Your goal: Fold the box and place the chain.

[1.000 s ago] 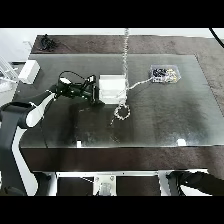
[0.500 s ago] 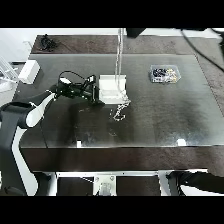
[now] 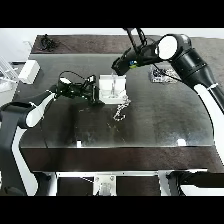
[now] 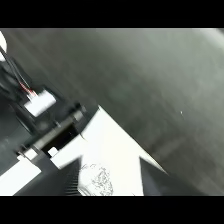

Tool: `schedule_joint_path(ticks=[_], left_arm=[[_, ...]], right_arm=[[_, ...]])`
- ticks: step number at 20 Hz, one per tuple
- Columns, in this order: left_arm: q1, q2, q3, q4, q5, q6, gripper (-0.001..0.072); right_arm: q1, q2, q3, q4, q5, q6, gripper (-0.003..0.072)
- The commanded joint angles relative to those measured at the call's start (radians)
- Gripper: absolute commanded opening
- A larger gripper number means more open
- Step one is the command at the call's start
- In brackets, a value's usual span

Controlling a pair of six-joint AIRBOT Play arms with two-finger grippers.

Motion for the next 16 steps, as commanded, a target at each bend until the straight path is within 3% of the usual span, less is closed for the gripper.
schedule_joint_path(ticks=[1,5,6,10,13,16], left_arm=[[0.001,0.0,0.0,0.0,0.0,0.0,0.0355],[0.001,0.0,0.0,0.0,0.001,-0.008,0.0355],[0.001,0.0,0.0,0.0,0.001,-0.008,0.0355],[0.001,0.0,0.0,0.0,0.003,-0.008,0.0355],[0.001,0.0,0.0,0.0,0.003,-0.008,0.0355],[0.001,0.0,0.0,0.0,0.003,-0.008,0.0355]], right_arm=[[-0.026,-0.006,-0.032,-0.112,0.006,-0.008,0.0469],[-0.131,0.07,-0.048,-0.103,0.111,0.008,0.0481],[-0.154,0.098,-0.068,-0.061,0.137,-0.018,0.0531],[-0.219,0.16,-0.267,0.093,0.189,-0.259,0.0537],[-0.246,0.156,-0.472,0.14,0.159,-0.509,0.0537],[-0.265,0.155,-0.621,0.201,0.021,-0.668,0.0538]])
